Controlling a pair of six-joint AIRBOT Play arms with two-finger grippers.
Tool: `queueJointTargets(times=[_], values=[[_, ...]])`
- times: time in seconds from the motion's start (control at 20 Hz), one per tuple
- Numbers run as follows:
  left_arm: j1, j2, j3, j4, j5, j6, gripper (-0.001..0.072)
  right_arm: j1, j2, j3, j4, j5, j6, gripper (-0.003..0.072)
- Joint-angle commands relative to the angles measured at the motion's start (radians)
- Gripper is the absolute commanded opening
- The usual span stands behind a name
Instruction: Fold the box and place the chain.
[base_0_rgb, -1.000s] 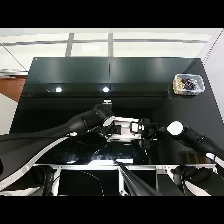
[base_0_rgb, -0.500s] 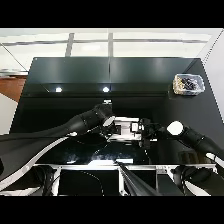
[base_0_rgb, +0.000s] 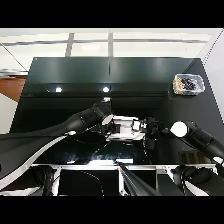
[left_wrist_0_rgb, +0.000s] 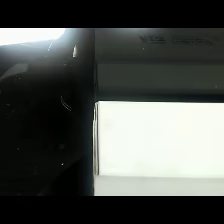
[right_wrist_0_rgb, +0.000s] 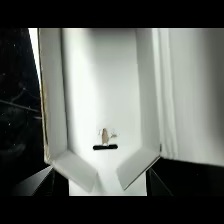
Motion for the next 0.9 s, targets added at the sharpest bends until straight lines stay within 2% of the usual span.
queueJointTargets(times=[0.0,0.15,0.25,0.3,0.4,0.45,0.5,0.85], values=[[0.006,0.002,0.001,0.001,0.008,0.008,0.0031,0.0,0.007,0.004,-0.042,0.015,-0.007,0.0704],[0.005,0.001,0.001,0.0,0.008,0.008,0.0031,0.0,-0.02,0.004,0.014,-0.044,-0.052,0.0702],[0.005,0.001,0.001,0.0,0.006,0.008,0.0031,0.0,-0.04,0.004,0.083,-0.055,-0.053,0.0471],[0.005,0.001,0.001,-0.001,0.004,0.008,0.0031,0.003,-0.043,0.004,0.115,-0.055,-0.053,0.0446],[0.005,0.001,0.001,-0.003,0.002,0.008,0.0031,0.011,-0.043,0.004,0.119,-0.055,-0.051,0.0238],[0.005,0.0,0.001,-0.004,0.002,0.008,0.0031,0.01,-0.043,0.004,0.127,-0.053,-0.04,0.0225],[0.005,0.0,0.001,-0.005,0.002,0.008,0.0031,0.01,-0.043,0.004,0.143,-0.05,-0.032,0.0163],[0.005,0.0,0.001,-0.008,0.002,0.008,0.0031,0.013,-0.088,0.004,0.29,-0.051,-0.03,0.0157]])
